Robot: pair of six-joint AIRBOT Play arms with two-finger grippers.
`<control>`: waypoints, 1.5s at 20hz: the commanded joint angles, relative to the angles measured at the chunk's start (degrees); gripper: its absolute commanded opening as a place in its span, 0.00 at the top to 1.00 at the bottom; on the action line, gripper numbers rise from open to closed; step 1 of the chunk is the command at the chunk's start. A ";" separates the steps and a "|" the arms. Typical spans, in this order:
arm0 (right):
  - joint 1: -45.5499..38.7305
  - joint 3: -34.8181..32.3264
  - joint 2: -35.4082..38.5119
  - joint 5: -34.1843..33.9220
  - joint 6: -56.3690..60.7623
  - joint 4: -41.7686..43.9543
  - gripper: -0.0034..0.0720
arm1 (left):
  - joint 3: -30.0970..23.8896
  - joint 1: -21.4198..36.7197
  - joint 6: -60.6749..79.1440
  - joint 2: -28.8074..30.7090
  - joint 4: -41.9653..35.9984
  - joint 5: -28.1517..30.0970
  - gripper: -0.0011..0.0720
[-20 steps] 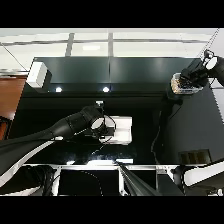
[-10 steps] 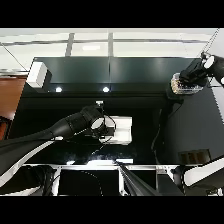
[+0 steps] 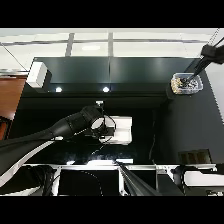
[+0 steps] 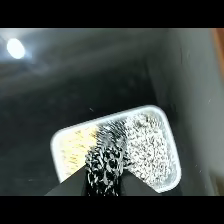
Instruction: Fold the box and place the chain.
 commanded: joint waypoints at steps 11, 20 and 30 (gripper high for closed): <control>10.21 -9.18 24.70 28.04 -13.99 26.27 0.95 | -0.02 0.04 0.02 0.02 0.04 0.07 0.95; 32.87 -27.82 26.77 26.58 -14.16 28.13 0.95 | -0.02 0.04 0.02 0.02 0.02 0.04 0.95; 40.61 -38.80 26.75 5.73 -16.55 38.69 0.95 | -0.02 0.04 0.02 0.02 0.02 0.04 0.95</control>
